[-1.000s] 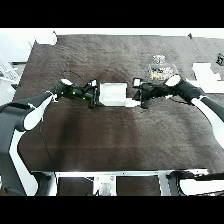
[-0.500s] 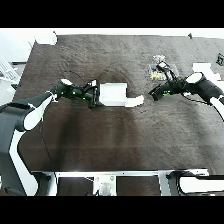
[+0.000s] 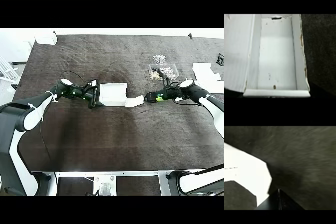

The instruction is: Fold the box and place the chain.

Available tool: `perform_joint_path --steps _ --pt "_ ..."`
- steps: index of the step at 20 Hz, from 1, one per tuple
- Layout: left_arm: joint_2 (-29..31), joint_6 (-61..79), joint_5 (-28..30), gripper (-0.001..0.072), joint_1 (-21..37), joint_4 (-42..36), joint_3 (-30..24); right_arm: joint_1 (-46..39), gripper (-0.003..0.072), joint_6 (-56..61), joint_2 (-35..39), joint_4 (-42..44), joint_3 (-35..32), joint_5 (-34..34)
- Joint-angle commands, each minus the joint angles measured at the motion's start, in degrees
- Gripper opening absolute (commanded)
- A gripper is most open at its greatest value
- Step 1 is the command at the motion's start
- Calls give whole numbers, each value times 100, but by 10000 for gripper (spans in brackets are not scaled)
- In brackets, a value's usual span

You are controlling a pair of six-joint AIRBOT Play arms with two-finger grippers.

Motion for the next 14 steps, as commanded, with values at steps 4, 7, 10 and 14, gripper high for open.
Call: perform_joint_path --steps 4,7,10,14 --pt "2 0 -4 361 4 0 0 509 5 81 -463 256 321 136" --pt "2 0 -4 361 4 0 0 756 6 81 -560 254 518 136" --pt "2 -2 -4 361 4 0 0 826 6 164 -557 254 793 315" --pt "2 -2 -4 361 4 0 0 826 5 317 -498 256 1060 715"
